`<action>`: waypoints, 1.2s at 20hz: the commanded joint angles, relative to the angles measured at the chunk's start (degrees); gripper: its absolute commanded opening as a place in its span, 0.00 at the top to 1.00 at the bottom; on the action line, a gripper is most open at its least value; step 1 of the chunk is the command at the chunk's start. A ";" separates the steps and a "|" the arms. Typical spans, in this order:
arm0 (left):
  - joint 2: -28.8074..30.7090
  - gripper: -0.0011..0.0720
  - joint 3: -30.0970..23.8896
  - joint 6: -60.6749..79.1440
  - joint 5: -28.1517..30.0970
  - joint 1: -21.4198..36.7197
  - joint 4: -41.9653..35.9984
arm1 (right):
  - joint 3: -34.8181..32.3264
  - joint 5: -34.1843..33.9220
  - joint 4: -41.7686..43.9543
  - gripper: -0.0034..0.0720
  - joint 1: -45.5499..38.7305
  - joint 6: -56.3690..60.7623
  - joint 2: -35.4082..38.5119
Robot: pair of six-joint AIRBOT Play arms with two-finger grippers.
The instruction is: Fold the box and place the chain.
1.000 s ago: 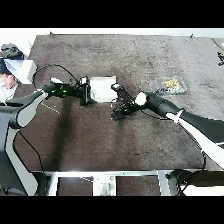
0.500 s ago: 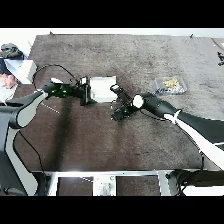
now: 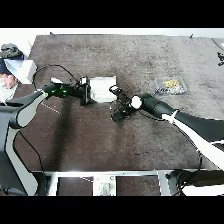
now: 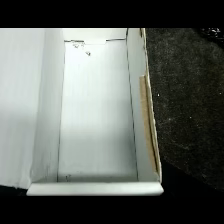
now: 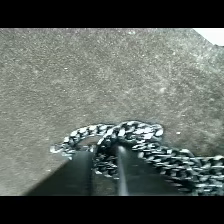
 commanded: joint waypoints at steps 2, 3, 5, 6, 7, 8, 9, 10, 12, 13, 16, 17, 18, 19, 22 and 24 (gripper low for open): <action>0.00 0.71 -0.02 0.00 0.00 0.04 0.00 | 0.39 -1.57 -0.35 0.97 0.15 -0.31 0.57; 0.00 0.70 -0.02 0.00 -0.02 0.04 0.00 | 1.09 -1.75 -0.35 0.97 0.15 -0.28 2.40; 0.00 0.71 -0.02 0.00 0.00 0.04 0.00 | 2.84 -3.56 -0.35 0.97 0.15 -0.28 7.67; 0.00 0.71 -0.02 0.00 0.00 0.04 0.00 | 3.76 -5.18 -0.33 0.97 0.15 -0.28 10.45; 0.00 0.71 -0.02 0.00 0.00 0.04 0.00 | 4.59 -6.71 -0.24 0.97 0.15 -0.28 12.61; 0.00 0.71 -0.02 0.00 -0.02 0.04 0.00 | 5.79 -7.43 0.17 0.97 0.15 -0.26 14.29; 0.00 0.70 -0.02 0.00 -0.02 0.04 0.00 | 7.30 -7.52 0.61 0.97 0.17 -0.28 15.08; 0.00 0.70 -0.02 0.00 -0.02 0.04 0.00 | 9.14 -7.52 0.72 0.97 0.37 -0.31 15.26; 0.00 0.71 -0.02 0.00 0.00 0.04 0.00 | 12.09 -8.98 0.70 0.97 0.79 -0.59 15.15; 0.00 0.71 -0.02 0.00 0.00 0.04 0.00 | 13.22 -10.47 0.70 0.97 0.90 -1.03 15.15; 0.00 0.70 -0.02 0.00 -0.02 0.04 0.00 | 16.85 -15.58 0.70 0.97 0.98 -1.20 14.86; 0.00 0.71 -0.02 0.00 0.00 0.04 0.00 | 18.18 -16.28 0.72 0.97 1.01 -1.20 14.80; 0.00 0.71 -0.02 0.00 0.00 0.04 0.00 | 19.54 -17.14 0.70 0.97 1.11 -1.38 14.80; 0.00 0.70 -0.02 0.00 0.00 0.04 0.00 | 20.74 -17.97 0.70 0.97 1.14 -2.16 14.80; 0.00 0.70 -0.02 0.00 -0.02 0.04 0.00 | 23.06 -20.46 0.70 0.97 1.16 -2.75 14.80; 0.00 0.70 -0.02 0.00 0.00 0.04 0.00 | 23.56 -22.01 0.72 0.97 1.16 -3.23 14.80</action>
